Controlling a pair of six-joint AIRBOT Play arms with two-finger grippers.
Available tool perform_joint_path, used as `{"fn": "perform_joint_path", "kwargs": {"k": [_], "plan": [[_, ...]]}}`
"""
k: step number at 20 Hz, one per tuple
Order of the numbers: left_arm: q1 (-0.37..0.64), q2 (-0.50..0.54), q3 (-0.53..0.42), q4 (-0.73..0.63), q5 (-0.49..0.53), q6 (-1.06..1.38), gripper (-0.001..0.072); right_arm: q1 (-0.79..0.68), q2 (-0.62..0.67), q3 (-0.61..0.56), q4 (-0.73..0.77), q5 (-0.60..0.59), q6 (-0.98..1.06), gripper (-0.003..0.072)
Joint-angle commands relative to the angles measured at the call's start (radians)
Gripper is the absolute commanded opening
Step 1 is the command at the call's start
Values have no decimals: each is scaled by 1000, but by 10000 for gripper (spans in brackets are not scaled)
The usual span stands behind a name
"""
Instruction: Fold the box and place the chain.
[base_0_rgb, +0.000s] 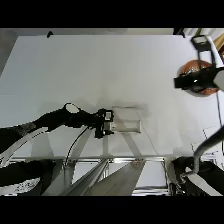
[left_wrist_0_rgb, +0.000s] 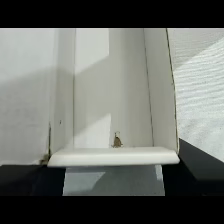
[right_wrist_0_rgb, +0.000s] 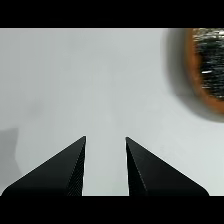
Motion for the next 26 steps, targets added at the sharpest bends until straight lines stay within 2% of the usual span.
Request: {"fn": "perform_joint_path", "kwargs": {"k": [1, 6, 12, 19, 25, 26], "plan": [[0, 1, 0, 0, 0, 0, 274, -280, -116, 77, 3, -64, -126, 248], [0, 1, 0, 0, 0, 0, 274, -483, -418, 224, 59, -63, -130, 217], [0, 1, 0, 0, 0, 0, 273, -533, -634, 274, 132, -129, -117, 216], [0, 1, 0, 0, 0, 0, 274, -548, -738, 310, 130, -206, -46, 216], [0, 1, 0, 0, 0, 0, 273, -549, -761, 310, 151, -258, -46, 214], [0, 1, 0, 0, 0, 0, 274, -549, -762, 310, 150, -262, -46, 195]]}}
